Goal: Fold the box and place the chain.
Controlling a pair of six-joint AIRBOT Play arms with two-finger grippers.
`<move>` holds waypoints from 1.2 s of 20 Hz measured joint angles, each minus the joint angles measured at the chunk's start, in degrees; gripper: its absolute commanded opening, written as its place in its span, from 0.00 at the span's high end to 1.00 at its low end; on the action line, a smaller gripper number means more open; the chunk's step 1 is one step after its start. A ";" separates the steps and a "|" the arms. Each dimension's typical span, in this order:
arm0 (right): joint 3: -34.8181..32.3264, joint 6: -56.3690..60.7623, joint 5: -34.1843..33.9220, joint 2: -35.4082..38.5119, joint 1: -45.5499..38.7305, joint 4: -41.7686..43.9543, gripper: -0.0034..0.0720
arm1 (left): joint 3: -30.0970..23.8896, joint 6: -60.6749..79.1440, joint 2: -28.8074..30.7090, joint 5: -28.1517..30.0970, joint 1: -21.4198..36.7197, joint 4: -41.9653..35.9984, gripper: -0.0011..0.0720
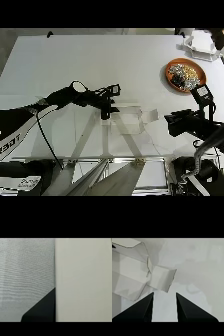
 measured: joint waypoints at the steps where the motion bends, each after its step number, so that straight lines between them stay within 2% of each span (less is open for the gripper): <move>1: 0.00 0.00 0.02 0.00 0.00 0.00 0.53 | 0.00 0.00 -0.02 -0.09 0.00 0.00 0.97; 19: 0.00 0.00 0.00 0.00 0.00 0.00 0.54 | 0.00 -0.04 -0.02 -0.72 0.00 0.02 0.97; 20: 0.00 0.00 0.00 0.00 -0.02 0.00 0.57 | 0.00 -0.04 -0.02 -0.83 0.00 0.02 0.97; 21: 0.00 0.00 0.00 0.00 0.00 0.00 0.68 | 0.00 -0.04 -0.02 -0.85 0.00 0.02 0.97; 22: 0.00 -0.02 0.00 0.00 0.00 0.00 0.86 | 0.00 -0.04 -0.02 -0.87 0.00 0.02 0.97; 23: 0.00 -0.04 0.00 0.00 0.00 0.00 0.94 | 0.00 -0.04 -0.02 -0.90 0.00 0.02 0.97; 24: 0.00 -0.22 0.00 0.00 0.00 0.00 0.94 | 0.00 -0.02 -0.02 -0.90 0.00 0.02 0.97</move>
